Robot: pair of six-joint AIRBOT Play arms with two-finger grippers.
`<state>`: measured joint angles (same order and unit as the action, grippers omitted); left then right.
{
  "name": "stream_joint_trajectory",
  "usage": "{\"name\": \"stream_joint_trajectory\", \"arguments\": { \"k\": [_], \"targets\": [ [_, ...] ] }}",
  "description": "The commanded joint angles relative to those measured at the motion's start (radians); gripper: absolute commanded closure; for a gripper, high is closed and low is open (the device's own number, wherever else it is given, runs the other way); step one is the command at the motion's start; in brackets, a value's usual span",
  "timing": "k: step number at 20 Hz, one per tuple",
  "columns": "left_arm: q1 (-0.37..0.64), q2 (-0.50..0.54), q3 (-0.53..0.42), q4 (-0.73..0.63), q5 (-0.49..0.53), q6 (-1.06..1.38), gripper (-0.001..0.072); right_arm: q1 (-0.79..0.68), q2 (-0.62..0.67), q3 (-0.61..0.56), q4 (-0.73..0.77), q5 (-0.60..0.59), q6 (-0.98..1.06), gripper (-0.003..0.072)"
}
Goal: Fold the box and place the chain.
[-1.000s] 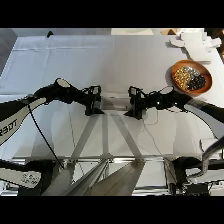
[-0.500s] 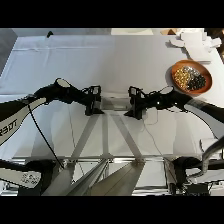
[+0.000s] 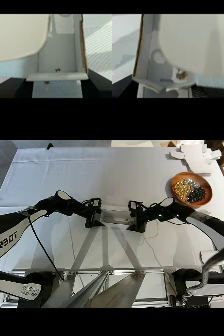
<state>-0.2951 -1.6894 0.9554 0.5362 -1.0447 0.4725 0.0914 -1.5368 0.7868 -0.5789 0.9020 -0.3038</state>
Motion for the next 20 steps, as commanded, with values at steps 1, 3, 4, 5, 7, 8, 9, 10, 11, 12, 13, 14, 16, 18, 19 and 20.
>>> {"name": "stream_joint_trajectory", "arguments": {
  "k": [1,3,4,5,7,8,9,10,11,12,13,14,16,18,19,20],
  "targets": [
    [0.0,-0.001,0.0,-0.001,0.002,-0.001,0.0389,0.0,0.044,0.0,-0.127,0.0,0.144,0.0016],
    [0.0,-0.001,0.0,-0.001,0.002,-0.001,0.0389,0.0,0.083,0.0,-0.213,0.006,0.238,0.0017],
    [0.0,-0.001,0.0,-0.001,0.002,-0.001,0.0389,0.0,0.108,0.0,-0.258,0.008,0.286,0.0017],
    [0.0,-0.001,0.0,-0.001,0.002,-0.001,0.0389,0.0,0.133,0.0,-0.297,0.008,0.327,0.0017],
    [0.0,-0.001,0.0,-0.001,0.002,-0.001,0.0389,0.0,0.194,0.0,-0.378,0.033,0.392,0.0018],
    [0.0,-0.001,0.0,-0.001,0.002,-0.001,0.0389,0.0,0.226,0.0,-0.416,0.055,0.426,0.0019],
    [0.0,-0.001,0.0,-0.001,0.002,-0.001,0.0389,0.0,0.264,0.0,-0.46,0.084,0.468,0.0029],
    [0.0,-0.001,0.0,-0.001,0.002,-0.001,0.0389,0.0,0.299,0.0,-0.484,0.112,0.508,0.0038],
    [0.0,-0.001,0.0,-0.001,0.002,-0.001,0.0389,0.0,0.336,0.0,-0.489,0.141,0.549,0.0038],
    [0.0,-0.001,0.0,-0.001,0.002,-0.001,0.0389,0.0,0.369,0.0,-0.478,0.163,0.584,0.0039],
    [0.0,-0.001,0.0,-0.001,0.002,-0.001,0.0389,0.001,0.399,0.0,-0.44,0.188,0.61,0.0099],
    [0.0,-0.001,0.0,-0.001,0.002,-0.001,0.0389,0.001,0.42,0.0,-0.393,0.214,0.622,0.0247],
    [0.0,-0.001,0.0,-0.001,0.002,-0.001,0.0389,0.001,0.45,0.0,-0.255,0.24,0.621,0.0494],
    [0.0,-0.001,0.0,-0.001,0.002,-0.001,0.0389,0.001,0.457,0.0,-0.073,0.22,0.622,0.0669],
    [0.0,-0.001,0.0,-0.001,0.001,-0.001,0.0389,0.001,0.455,0.0,0.018,0.189,0.622,0.0669],
    [0.0,-0.001,0.0,-0.001,0.001,-0.001,0.0389,0.001,0.451,0.0,0.085,0.154,0.622,0.067]
  ]
}}
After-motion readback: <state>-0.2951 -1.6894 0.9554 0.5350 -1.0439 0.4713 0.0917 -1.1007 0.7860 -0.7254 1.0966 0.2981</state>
